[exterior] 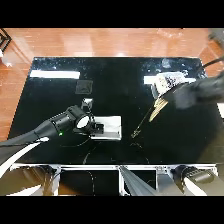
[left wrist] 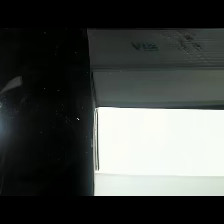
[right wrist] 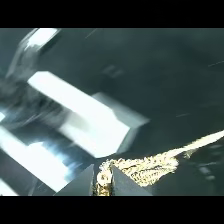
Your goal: Fold the box and place the chain.
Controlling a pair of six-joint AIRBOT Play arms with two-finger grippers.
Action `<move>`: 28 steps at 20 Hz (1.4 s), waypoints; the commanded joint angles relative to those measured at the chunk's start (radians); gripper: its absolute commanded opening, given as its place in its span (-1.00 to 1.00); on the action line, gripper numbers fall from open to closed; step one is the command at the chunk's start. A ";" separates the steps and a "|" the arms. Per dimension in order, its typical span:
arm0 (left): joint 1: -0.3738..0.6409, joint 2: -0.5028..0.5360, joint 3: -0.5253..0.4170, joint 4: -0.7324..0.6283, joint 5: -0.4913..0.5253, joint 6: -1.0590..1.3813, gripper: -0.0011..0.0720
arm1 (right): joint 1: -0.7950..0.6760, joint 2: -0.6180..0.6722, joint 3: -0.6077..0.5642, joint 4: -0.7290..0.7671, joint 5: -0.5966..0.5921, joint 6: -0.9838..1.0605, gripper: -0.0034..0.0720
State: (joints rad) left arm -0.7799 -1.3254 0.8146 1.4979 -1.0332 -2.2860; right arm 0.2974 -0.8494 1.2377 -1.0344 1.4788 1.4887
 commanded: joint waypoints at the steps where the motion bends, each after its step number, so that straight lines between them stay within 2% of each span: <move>1: 0.001 0.000 0.001 0.000 0.000 0.000 -0.89 | 0.163 0.008 -0.121 0.085 -0.115 0.035 -0.83; 5: 0.001 0.000 0.001 0.000 0.000 0.000 -0.89 | 0.293 -0.023 -0.150 0.098 -0.261 0.076 -0.83; 10: 0.001 0.000 0.001 0.000 0.000 0.000 -0.89 | 0.383 -0.098 -0.150 0.125 -0.417 0.090 -0.83; 21: 0.001 0.000 0.001 0.000 -0.001 0.000 -0.89 | 0.399 -0.171 -0.179 0.081 -0.408 0.101 -0.83; 28: 0.001 0.000 0.001 0.000 0.000 0.000 -0.89 | 0.408 -0.267 -0.255 0.082 -0.478 0.097 -0.83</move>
State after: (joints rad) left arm -0.7799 -1.3254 0.8146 1.4979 -1.0340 -2.2860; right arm 0.7033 -1.0790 1.0069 -0.9539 1.0264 1.5867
